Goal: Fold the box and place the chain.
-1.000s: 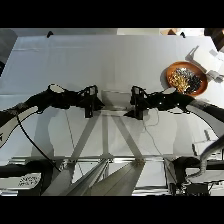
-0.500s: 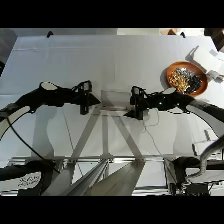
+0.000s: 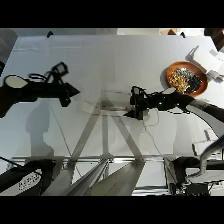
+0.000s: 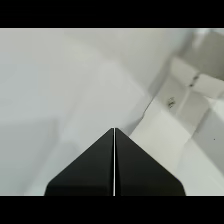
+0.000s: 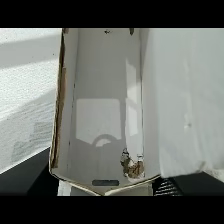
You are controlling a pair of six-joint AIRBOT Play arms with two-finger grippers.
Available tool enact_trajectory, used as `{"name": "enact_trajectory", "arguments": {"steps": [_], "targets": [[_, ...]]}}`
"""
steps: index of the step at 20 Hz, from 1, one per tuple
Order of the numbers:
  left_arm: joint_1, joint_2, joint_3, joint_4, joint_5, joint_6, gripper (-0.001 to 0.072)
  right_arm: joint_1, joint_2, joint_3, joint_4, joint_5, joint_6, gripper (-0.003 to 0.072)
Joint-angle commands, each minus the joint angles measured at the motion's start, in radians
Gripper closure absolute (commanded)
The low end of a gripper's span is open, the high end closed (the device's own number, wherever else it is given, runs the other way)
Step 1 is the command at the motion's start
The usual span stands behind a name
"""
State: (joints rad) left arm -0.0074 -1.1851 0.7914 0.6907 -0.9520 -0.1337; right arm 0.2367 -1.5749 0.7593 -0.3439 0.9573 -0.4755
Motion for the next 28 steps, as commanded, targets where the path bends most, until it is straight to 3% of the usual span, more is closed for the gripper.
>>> {"name": "enact_trajectory", "arguments": {"steps": [1, 4, 8, 12, 19, 28], "targets": [[0.078, 0.028, -0.01, 0.08, -0.013, -0.444, 0.0702, 0.001, 0.001, 0.001, 0.0, 0.0, 0.0, 0.0144], [0.061, -0.002, -0.051, 0.161, -0.029, -0.731, 0.0703, 0.001, 0.001, 0.001, 0.0, 0.0, 0.0, 0.0144], [-0.005, -0.092, -0.096, 0.156, -0.017, -0.822, 0.0704, 0.001, 0.001, 0.001, 0.0, 0.0, 0.0, 0.0144], [-0.071, -0.179, -0.096, 0.067, -0.012, -0.814, 0.0705, 0.001, 0.001, 0.001, 0.0, 0.0, 0.0, 0.0144], [-0.122, -0.184, -0.096, -0.146, -0.004, -0.64, 0.0705, 0.001, 0.001, 0.001, 0.0, 0.0, 0.0, 0.0144], [-0.177, -0.183, -0.096, -0.226, 0.01, -0.588, 0.0702, 0.001, 0.001, 0.001, 0.0, 0.0, 0.0, 0.0144]]}}
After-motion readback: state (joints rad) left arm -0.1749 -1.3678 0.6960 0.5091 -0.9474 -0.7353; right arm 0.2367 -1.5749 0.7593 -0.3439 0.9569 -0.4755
